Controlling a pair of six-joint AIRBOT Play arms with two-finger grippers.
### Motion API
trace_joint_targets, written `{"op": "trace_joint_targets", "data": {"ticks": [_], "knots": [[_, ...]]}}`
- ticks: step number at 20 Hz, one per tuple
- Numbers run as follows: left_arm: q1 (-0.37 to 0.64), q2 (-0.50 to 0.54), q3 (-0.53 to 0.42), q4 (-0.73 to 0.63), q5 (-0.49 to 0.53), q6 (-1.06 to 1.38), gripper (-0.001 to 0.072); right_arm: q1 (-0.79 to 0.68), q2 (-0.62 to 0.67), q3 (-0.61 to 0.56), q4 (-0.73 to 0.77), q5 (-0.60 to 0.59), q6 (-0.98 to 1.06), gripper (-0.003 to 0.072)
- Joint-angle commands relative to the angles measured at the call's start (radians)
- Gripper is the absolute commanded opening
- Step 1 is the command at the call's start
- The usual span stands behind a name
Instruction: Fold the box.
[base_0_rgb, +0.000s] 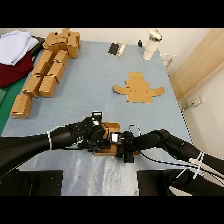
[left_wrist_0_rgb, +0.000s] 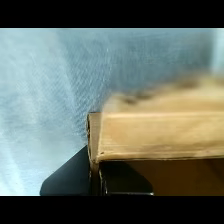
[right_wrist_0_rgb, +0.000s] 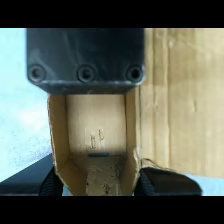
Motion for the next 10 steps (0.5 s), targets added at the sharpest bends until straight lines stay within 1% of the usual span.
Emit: {"op": "trace_joint_targets", "data": {"ticks": [1, 5, 6, 7, 8, 10], "knots": [[-0.002, -0.006, 0.005, -0.002, 0.011, -0.01, 0.0013, 0.0, 0.0, 0.0, 0.0, 0.0, -0.004, 0.0387], [-0.004, -0.004, 0.005, -0.015, 0.011, 0.002, 0.0016, 0.0, 0.0, 0.0, 0.0, 0.0, -0.004, 0.0387], [-0.004, 0.0, 0.006, -0.024, 0.012, 0.01, 0.0242, 0.0, 0.0, 0.0, 0.0, 0.0, -0.004, 0.0387], [-0.004, 0.008, 0.008, -0.026, 0.007, 0.008, 0.0578, 0.0, 0.0, 0.0, 0.0, 0.0, -0.004, 0.0386], [-0.003, 0.023, 0.008, -0.027, -0.002, 0.009, 0.0634, 0.0, 0.0, 0.0, 0.0, 0.0, -0.004, 0.0387], [-0.001, 0.067, 0.007, -0.019, -0.026, 0.044, 0.0634, 0.0, 0.0, 0.0, 0.0, 0.0, -0.004, 0.0387]]}}
